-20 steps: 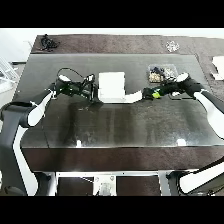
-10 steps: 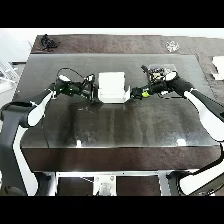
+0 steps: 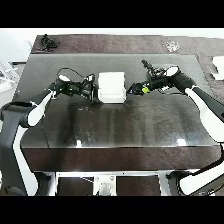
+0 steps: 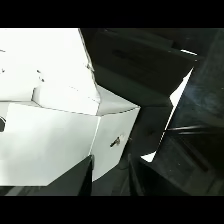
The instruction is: Fold the box and place the chain.
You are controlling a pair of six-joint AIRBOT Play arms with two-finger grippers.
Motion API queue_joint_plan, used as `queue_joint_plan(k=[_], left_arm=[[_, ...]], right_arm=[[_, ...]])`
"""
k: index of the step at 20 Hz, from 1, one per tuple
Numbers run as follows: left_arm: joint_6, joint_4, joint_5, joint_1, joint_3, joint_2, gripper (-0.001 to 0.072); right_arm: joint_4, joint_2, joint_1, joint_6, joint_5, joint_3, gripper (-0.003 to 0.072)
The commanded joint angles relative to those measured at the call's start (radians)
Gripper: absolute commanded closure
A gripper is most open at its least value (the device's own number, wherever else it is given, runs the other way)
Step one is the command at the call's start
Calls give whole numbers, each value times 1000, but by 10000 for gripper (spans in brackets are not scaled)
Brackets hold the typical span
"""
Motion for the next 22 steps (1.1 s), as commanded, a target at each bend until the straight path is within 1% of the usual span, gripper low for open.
queue_joint_plan(k=[1,2,3,4,5,10,11,12,14,16,20,22], left_arm=[[0,0,0,0,0,1,70],[0,0,0,0,0,1,70],[0,0,0,0,0,1,70],[0,0,0,0,0,1,70],[0,0,0,0,0,1,70],[0,0,0,0,0,1,70],[0,0,0,0,0,1,70],[0,0,0,0,0,1,70],[0,0,0,0,0,1,70],[0,0,0,0,0,1,70],[0,0,0,0,0,1,70],[0,0,0,0,0,1,70]], right_arm=[[6,-3,11,7,2,7,383],[6,-5,14,9,1,7,371],[6,-8,14,9,1,7,335],[6,-12,14,10,2,7,249],[5,-18,15,21,2,7,228],[6,-36,20,32,2,8,226],[6,-36,25,46,2,8,212],[5,-36,31,58,2,12,164],[-6,-37,46,70,2,27,165],[-68,-37,66,134,3,63,165],[-261,-38,135,277,20,133,166],[-289,-41,155,322,22,147,171]])
